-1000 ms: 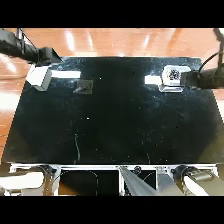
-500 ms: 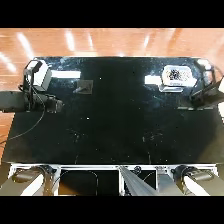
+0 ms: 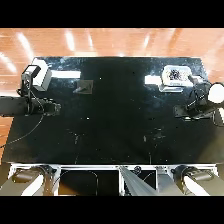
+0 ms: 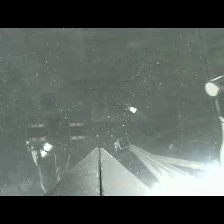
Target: Fold the box and place the chain.
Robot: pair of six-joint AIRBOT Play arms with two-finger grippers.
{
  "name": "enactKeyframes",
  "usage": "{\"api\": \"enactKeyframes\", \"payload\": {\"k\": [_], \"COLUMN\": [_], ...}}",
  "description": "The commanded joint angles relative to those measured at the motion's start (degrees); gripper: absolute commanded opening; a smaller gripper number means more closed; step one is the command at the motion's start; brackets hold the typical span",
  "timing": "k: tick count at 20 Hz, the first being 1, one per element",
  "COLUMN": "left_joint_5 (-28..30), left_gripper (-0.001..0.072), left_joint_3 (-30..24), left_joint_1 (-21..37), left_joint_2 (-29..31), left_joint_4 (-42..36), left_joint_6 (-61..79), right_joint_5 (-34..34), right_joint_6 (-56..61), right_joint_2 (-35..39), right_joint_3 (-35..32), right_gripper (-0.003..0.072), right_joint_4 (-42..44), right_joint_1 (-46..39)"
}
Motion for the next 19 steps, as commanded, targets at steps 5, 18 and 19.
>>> {"api": "enactKeyframes", "payload": {"k": [5, 18, 19], "left_joint_5": [-0.7, -1.2, -1.2], "left_gripper": [0.0024, 0.0024, 0.0024], "left_joint_3": [0.1, 0.1, 0.1], "left_joint_1": [0.0, 0.0, 0.0], "left_joint_2": [0.1, 0.1, 0.1], "left_joint_4": [-0.2, -0.2, -0.2], "left_joint_6": [-0.5, -0.4, -0.4], "right_joint_5": [0.1, 0.1, 0.1], "right_joint_6": [0.1, 0.1, 0.1], "right_joint_2": [0.0, 0.0, 0.0], "right_joint_3": [-0.3, -0.3, -0.3], "right_gripper": [0.0035, 0.0035, 0.0035], "right_joint_4": [-0.1, -0.1, -0.1], "right_joint_1": [0.0, 0.0, 0.0]}}
